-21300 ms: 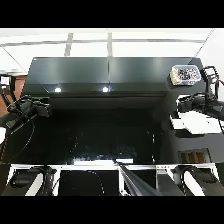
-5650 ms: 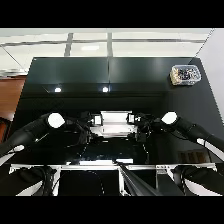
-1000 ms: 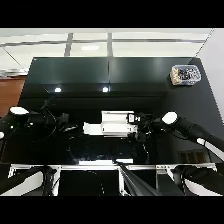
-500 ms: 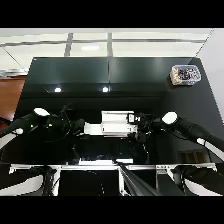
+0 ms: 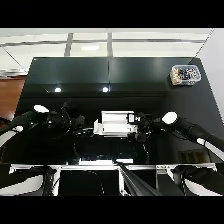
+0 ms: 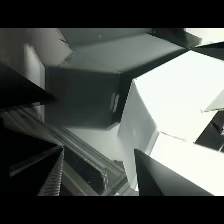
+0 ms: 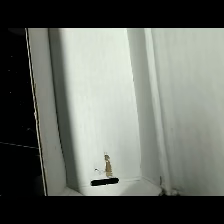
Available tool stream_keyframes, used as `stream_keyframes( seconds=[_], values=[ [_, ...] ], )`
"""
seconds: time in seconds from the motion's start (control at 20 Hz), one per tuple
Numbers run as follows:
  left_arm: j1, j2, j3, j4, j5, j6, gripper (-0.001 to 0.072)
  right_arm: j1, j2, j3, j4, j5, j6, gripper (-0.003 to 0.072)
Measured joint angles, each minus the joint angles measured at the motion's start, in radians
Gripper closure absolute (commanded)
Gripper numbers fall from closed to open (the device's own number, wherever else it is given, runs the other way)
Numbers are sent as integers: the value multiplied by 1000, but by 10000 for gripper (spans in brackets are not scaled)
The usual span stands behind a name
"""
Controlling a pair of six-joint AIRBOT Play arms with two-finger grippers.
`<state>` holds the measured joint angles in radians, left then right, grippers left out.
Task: Fold the box and place the chain.
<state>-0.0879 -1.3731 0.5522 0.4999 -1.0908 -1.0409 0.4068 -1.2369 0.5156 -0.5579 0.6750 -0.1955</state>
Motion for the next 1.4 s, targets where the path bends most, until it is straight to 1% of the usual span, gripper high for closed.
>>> stream_keyframes(
  seconds=[0.05, 0.1, 0.15, 0.45, 0.65, 0.7, 0.75, 1.1, 1.4],
  values=[
    [1, 0, 9, -1, 3, 2, 125, 0, 0, 0, 0, 0, 0, 516],
    [1, 0, 18, -3, -1, 2, 47, 0, 0, 0, 0, 0, 0, 516],
    [1, 0, 29, -8, -8, 2, 32, 0, 0, 0, 0, 0, 0, 516],
    [-61, 0, 95, -16, -71, -2, 32, 0, 0, 0, 0, 0, 0, 516],
    [-102, 0, 137, -18, -82, -22, 36, 0, 0, 0, 0, 0, 0, 516],
    [-112, 0, 146, -17, -86, -30, 50, 0, 0, 0, 0, 0, 0, 516],
    [-124, 0, 154, -15, -91, -40, 151, 0, 0, 0, 0, 0, 0, 516],
    [-199, 10, 205, 31, -79, -125, 153, 0, 0, 0, 0, 0, 0, 516],
    [-220, 52, 227, 121, -60, -219, 154, 0, 0, 0, 0, 0, 0, 516]
  ],
)
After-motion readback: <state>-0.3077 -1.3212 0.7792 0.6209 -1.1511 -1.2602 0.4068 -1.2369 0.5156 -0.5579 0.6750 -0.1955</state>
